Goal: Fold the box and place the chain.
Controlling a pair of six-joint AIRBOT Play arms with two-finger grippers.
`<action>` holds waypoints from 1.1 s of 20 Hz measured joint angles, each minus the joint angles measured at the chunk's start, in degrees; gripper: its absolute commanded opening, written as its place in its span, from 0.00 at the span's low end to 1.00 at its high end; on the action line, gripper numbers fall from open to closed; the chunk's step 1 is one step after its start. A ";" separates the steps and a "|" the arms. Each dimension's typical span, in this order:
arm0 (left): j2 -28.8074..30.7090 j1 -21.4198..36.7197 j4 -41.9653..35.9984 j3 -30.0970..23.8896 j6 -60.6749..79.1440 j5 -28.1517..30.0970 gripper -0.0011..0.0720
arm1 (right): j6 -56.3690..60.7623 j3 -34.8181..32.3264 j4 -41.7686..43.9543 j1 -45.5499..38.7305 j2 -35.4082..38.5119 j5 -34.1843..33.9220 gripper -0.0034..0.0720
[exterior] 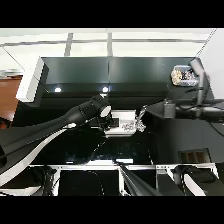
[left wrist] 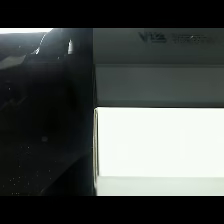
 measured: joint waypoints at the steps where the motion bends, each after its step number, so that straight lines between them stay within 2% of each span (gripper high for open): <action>1: 0.00 0.00 0.00 0.00 0.02 -0.02 0.05 | 0.00 -0.72 0.74 1.86 -0.66 -1.22 0.08; 4: 0.00 0.00 0.00 0.00 0.02 -0.07 0.05 | -0.04 -2.03 1.92 7.43 -3.56 -4.85 0.08; 5: 0.00 0.00 0.00 0.00 0.02 -0.07 0.05 | -0.02 -2.29 1.86 8.83 -4.63 -6.05 0.11; 6: 0.00 0.00 0.00 0.00 0.02 -0.07 0.05 | 0.00 -2.47 1.73 10.05 -5.77 -7.23 0.33; 7: 0.00 0.00 0.02 0.00 0.02 -0.07 0.05 | 0.04 -2.60 1.33 10.91 -6.75 -8.02 0.47; 11: 0.00 0.00 0.02 0.00 0.04 -0.07 0.05 | 1.64 -2.58 -1.90 8.63 -8.41 -8.61 0.46; 16: 0.00 0.00 0.02 0.00 0.04 -0.04 0.05 | -2.10 -4.52 -12.90 -5.42 -6.86 -4.55 0.47; 17: 0.00 0.00 0.02 0.00 0.04 -0.04 0.05 | -5.20 -6.21 -13.29 -7.13 -6.62 -5.33 0.55; 18: 0.00 0.00 0.02 0.00 0.04 -0.04 0.05 | -9.16 -8.24 -12.63 -8.15 -6.43 -6.01 1.00; 22: 0.00 0.00 0.02 0.00 0.04 -0.02 0.05 | -27.76 -16.57 -10.29 -5.18 -6.32 -17.11 1.00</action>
